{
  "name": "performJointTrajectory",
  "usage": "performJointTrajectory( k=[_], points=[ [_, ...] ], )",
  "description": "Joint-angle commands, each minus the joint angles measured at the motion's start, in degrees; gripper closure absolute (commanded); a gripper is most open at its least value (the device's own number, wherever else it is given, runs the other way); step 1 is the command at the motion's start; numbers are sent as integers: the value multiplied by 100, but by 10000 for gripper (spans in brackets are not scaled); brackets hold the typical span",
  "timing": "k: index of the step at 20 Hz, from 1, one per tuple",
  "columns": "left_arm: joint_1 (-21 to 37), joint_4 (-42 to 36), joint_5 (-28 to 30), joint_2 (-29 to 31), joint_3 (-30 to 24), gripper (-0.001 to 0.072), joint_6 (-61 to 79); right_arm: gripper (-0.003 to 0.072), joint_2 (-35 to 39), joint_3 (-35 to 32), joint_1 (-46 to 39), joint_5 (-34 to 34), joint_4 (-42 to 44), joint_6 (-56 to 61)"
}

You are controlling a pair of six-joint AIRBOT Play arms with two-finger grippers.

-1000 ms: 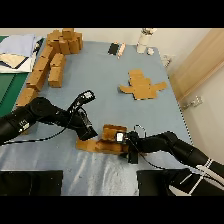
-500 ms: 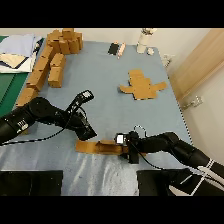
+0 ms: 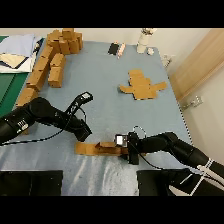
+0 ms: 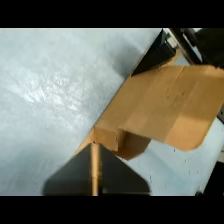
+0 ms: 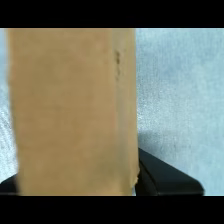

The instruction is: Fold the box.

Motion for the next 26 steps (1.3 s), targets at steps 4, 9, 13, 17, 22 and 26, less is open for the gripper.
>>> performJointTrajectory(
  k=[4, 9, 13, 17, 22, 26],
  points=[
    [-81, 188, -944, 0, -396, 699, -809, 177, -9, 2, 2, -9, 81, -267],
    [-616, -599, -748, 0, -717, 699, -758, 178, -92, 2, 2, -4, 101, -269],
    [-874, -1115, -560, 0, -715, 698, -662, 178, -129, 2, 2, 52, 125, -269],
    [-903, -1458, -302, 0, -715, 699, -601, 178, -129, 2, 2, 81, 122, -267],
    [-903, -2271, 619, -15, -715, 698, -614, 178, -205, 2, 2, 81, 125, -267],
    [-903, -2704, 1799, -109, -715, 698, -636, 178, -212, 4, 2, 79, 122, -269]
  ],
)
